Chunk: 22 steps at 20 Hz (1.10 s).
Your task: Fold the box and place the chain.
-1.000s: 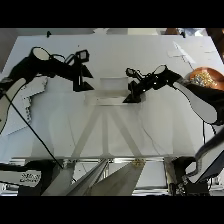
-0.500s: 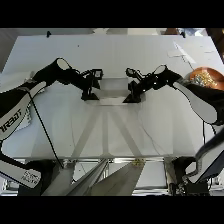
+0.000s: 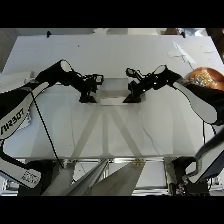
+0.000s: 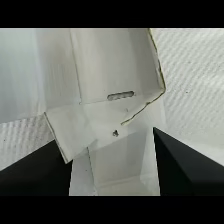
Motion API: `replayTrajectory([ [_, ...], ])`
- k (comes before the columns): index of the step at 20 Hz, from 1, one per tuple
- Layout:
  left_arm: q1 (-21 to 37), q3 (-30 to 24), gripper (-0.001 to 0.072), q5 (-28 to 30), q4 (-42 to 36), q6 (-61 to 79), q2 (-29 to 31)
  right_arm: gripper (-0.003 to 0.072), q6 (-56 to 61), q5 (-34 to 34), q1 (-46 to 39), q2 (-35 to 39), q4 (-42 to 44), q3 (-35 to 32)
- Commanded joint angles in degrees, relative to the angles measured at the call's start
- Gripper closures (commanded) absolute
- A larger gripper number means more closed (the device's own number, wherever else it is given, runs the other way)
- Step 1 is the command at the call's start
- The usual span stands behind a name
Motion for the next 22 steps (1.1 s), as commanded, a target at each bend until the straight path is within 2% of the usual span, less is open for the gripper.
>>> replayTrajectory([
  [1, 0.0, 0.0, 0.0202, -0.6, -0.9, 0.0, 0.0, 0.0510, 0.0, 0.0, 0.0, 0.0, 0.0, 0.0],
  [3, 0.0, 0.0, 0.0223, -0.6, -2.1, 0.0, 0.2, 0.0510, 0.0, 0.0, 0.0, 0.0, 0.0, 0.0],
  [9, 0.0, 0.0, 0.0224, -1.2, -4.7, 0.0, 0.7, 0.0510, 0.0, 0.0, 0.0, 0.0, 0.0, 0.0],
  [10, -0.1, 0.0, 0.0259, -1.5, -4.7, 0.0, 0.7, 0.0510, 0.0, 0.0, 0.0, 0.0, 0.0, 0.0],
  [11, -0.1, 0.0, 0.0326, -1.9, -4.7, 0.0, 0.7, 0.0510, 0.0, 0.0, 0.0, 0.0, 0.0, 0.0],
  [16, -0.2, 0.0, 0.0338, -1.0, -4.7, 0.2, 0.7, 0.0510, 0.0, 0.0, 0.0, 0.0, 0.0, 0.0],
  [17, -0.2, 0.0, 0.0363, -0.1, -4.6, 0.2, 0.7, 0.0510, 0.0, 0.0, 0.0, 0.0, 0.0, 0.0],
  [18, -0.3, 0.0, 0.0442, 1.3, -4.6, 0.3, 0.7, 0.0510, 0.0, 0.0, 0.0, 0.0, 0.0, 0.0],
  [22, -1.0, 0.0, 0.0436, 3.3, -4.8, 0.2, 0.7, 0.0510, 0.0, 0.0, 0.0, 0.0, 0.0, 0.0],
])
